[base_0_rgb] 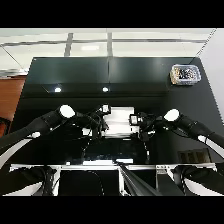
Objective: Fold the box and place the chain.
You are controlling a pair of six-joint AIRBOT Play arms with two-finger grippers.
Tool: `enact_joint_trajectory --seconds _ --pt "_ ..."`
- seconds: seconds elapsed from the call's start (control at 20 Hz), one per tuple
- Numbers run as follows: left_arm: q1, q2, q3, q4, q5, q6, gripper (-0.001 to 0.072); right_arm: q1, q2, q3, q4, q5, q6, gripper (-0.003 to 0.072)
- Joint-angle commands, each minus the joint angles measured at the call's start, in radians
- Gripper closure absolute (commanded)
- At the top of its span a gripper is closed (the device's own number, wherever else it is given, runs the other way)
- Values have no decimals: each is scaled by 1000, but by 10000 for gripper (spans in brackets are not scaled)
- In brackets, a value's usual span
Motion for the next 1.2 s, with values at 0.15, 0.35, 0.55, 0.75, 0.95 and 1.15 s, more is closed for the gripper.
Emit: enact_joint_trajectory --seconds 0.15,0.35,0.55,0.75,0.95,1.15 --pt "9 53 37 157 -57 -100 677 1 0 0 1 0 1 497" --pt "62 224 47 429 -104 -421 679 1 0 0 1 0 1 496" --pt "234 339 29 663 -187 -1045 678 1 0 0 1 0 1 497" --pt "441 324 -115 497 -206 -1444 677 1 0 0 1 0 1 496" --pt "607 179 -236 -6 -327 -1111 677 1 0 0 1 0 1 496" --pt "552 40 -217 -97 -277 -1036 679 1 0 0 1 0 1 496"
